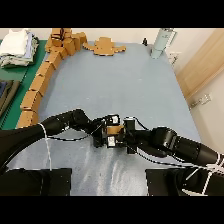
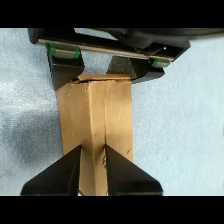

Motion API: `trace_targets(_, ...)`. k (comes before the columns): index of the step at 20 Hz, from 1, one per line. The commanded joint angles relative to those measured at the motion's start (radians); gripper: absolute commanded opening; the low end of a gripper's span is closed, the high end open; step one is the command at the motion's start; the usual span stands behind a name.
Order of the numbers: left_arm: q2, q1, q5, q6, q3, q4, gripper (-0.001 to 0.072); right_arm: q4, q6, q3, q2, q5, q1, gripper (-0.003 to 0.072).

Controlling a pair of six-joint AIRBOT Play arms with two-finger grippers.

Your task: Fold the box.

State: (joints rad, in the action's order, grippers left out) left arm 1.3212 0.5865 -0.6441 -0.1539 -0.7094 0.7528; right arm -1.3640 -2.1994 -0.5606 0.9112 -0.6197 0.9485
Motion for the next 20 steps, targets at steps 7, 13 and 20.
trace_targets(7, 0.0, 0.0, -0.002, 0.005, 0.0, 0.003, 0.0524, -0.025, 0.001, -0.001, -0.061, -0.018, 0.0, 0.0212)
trace_targets(13, 0.0, 0.0, -0.002, 0.005, 0.0, 0.003, 0.0524, -0.029, 0.0, -0.001, -0.083, -0.018, 0.0, 0.0212)
trace_targets(20, 0.0, 0.0, -0.002, 0.005, 0.0, 0.003, 0.0524, -0.04, 0.0, -0.001, -0.083, -0.018, 0.0, 0.0146)
